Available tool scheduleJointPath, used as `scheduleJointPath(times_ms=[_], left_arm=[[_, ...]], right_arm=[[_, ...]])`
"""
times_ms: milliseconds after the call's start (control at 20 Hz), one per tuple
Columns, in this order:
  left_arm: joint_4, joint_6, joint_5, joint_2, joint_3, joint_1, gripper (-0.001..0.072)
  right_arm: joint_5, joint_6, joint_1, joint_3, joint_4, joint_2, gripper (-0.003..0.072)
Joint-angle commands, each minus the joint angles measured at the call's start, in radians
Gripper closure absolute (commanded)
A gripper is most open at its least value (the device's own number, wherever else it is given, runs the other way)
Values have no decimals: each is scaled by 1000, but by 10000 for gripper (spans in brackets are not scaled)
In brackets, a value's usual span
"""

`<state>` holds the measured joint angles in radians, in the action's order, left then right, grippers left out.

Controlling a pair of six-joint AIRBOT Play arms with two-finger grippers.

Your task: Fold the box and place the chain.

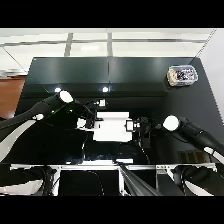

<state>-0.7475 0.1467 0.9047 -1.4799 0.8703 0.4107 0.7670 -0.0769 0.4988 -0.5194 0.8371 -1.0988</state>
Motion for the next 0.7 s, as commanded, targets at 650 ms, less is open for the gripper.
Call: scheduleJointPath(times_ms=[650], left_arm=[[-3, -1, 22, -1, 1, 1, 682]], right_arm=[[-89, 101, 12, -112, -131, -26, -20]])
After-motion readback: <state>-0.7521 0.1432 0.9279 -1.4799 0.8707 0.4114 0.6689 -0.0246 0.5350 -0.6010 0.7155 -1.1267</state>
